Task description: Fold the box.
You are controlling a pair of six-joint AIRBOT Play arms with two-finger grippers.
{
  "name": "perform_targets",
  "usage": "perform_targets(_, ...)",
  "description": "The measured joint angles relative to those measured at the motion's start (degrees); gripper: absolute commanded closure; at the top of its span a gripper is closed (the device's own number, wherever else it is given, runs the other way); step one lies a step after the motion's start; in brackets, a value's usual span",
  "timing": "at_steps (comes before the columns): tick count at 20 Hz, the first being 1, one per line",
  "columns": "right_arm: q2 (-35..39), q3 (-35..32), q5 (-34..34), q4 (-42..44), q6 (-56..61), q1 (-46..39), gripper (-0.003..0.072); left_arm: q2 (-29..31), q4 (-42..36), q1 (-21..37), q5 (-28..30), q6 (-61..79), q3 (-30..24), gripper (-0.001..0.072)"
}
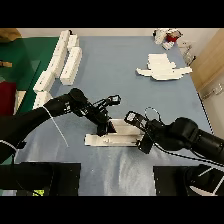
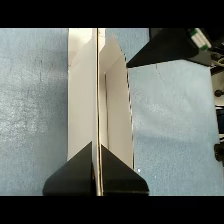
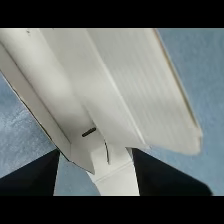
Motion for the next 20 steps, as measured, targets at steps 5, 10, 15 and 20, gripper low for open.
perform_targets(5,-0.3,-3.3,2.1,21.1,-36.0,-12.9,-0.0034,0.0,0.0,0.0,0.0,0.0,0.0,0.0692)
perform_targets(10,-2.4,-5.3,2.6,31.7,-53.8,-18.9,-0.0034,0.0,0.0,0.0,0.0,0.0,0.0,0.0692)
perform_targets(15,-4.3,-5.6,2.2,34.3,-58.9,-20.2,-0.0034,0.0,0.0,0.0,0.0,0.0,0.0,0.0693)
perform_targets(20,-4.5,-5.6,1.9,34.6,-60.1,-20.5,-0.0034,0.0,0.0,0.0,0.0,0.0,0.0,0.0692)
